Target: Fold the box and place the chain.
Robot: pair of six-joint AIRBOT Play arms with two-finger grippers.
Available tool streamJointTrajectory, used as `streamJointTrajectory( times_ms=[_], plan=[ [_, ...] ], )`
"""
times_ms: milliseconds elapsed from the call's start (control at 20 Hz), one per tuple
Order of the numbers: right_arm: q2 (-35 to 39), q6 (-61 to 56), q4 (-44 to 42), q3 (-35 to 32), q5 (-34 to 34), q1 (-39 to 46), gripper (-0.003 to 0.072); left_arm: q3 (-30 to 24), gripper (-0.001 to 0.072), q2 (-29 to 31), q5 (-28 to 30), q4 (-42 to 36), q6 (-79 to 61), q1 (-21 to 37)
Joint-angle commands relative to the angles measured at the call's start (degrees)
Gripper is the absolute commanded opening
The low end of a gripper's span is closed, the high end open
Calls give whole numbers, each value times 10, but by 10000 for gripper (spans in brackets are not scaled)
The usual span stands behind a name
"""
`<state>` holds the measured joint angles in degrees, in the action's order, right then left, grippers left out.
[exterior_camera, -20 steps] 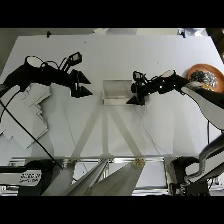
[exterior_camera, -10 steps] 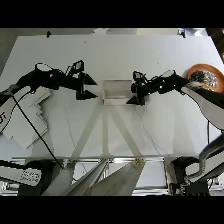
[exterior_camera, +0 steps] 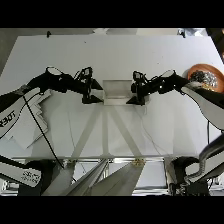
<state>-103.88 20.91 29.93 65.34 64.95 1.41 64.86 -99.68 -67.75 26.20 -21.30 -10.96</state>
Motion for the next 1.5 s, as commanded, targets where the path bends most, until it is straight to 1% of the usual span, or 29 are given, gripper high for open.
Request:
streamJointTrajectory(
  times_ms=[0,500,700,950,1000,1050,1100,1450],
  plan=[
    [0,0,0,0,0,0,541,0,710,-3,3,0,-2,-6],
    [0,0,0,0,0,0,541,0,707,-23,73,3,18,-43],
    [0,0,0,0,0,0,541,0,706,-30,78,9,19,-59],
    [0,0,0,0,0,0,541,0,698,-34,78,17,21,-62],
    [0,0,0,0,0,0,541,0,624,-34,78,17,21,-62],
    [0,0,0,0,0,0,541,0,450,-34,78,17,21,-62],
    [0,0,0,0,0,0,541,0,329,-34,78,17,21,-62],
    [0,0,0,0,0,0,541,0,326,-34,77,17,21,-63]
  ],
)
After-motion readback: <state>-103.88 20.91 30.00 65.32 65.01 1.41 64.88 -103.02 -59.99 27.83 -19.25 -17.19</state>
